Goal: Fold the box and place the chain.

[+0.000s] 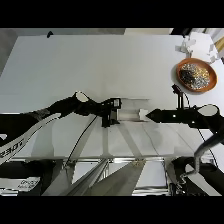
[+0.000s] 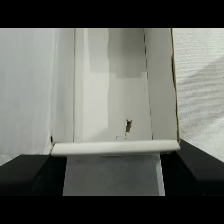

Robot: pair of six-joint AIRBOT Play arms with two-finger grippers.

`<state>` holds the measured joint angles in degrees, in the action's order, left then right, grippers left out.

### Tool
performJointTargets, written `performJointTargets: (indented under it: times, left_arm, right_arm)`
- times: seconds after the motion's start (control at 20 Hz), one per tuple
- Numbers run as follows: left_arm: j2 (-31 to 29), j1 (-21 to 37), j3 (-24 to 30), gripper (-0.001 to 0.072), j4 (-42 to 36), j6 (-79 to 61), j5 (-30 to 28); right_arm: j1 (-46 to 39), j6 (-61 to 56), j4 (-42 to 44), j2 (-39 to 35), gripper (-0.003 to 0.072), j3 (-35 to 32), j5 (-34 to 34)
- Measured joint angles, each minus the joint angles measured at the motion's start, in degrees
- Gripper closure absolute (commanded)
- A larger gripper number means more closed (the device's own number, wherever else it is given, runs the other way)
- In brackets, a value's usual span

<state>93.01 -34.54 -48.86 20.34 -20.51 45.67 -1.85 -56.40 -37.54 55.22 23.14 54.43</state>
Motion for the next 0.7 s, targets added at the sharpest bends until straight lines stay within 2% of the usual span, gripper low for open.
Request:
performJointTargets:
  times: [0.3,0.55,0.7]
  left_arm:
    - [0.0,0.0,0.0,0.0576,0.0,0.0,0.0]
    - [0.0,0.0,0.0,0.0576,0.0,0.0,0.0]
    - [0.0,0.0,0.0,0.0576,0.0,0.0,0.0]
  right_arm:
    - [12.1,-21.4,-18.0,4.6,0.0342,9.2,-1.6]
    - [22.8,-41.7,-34.5,10.8,0.0316,16.5,3.7]
    - [27.3,-50.9,-40.8,13.0,0.0316,19.8,6.1]
